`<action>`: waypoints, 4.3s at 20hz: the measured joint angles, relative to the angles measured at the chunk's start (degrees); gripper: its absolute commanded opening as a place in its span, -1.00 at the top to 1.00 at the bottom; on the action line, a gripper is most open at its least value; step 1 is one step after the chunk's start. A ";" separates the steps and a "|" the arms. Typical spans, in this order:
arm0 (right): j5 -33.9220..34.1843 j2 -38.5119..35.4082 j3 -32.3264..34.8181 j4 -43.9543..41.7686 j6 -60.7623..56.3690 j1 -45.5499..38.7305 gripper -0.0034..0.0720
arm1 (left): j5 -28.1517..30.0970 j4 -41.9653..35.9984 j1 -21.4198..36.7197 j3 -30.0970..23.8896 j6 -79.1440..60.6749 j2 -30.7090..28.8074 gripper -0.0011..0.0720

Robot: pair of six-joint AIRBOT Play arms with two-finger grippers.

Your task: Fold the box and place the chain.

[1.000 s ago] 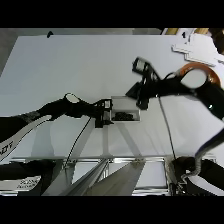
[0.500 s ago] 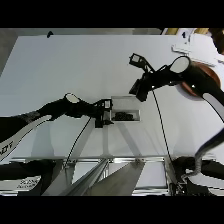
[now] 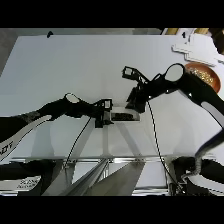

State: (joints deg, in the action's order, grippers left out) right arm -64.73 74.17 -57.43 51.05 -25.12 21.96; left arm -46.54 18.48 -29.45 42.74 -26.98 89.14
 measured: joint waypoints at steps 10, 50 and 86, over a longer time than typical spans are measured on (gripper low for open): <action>6.01 -3.82 6.23 3.45 3.13 5.90 0.01 | -0.02 -0.02 0.00 0.00 0.00 0.00 0.95; 10.32 -5.55 10.16 1.79 4.81 6.60 0.85 | -0.02 0.00 -0.04 0.02 -0.02 0.00 0.95; 6.47 -17.97 13.20 20.20 -22.18 2.01 0.85 | -0.02 -0.07 -0.04 0.00 0.09 0.00 0.95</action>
State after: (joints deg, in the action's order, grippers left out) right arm -58.26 56.21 -44.23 71.24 -47.31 23.97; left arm -46.57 18.41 -29.50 42.74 -26.89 89.14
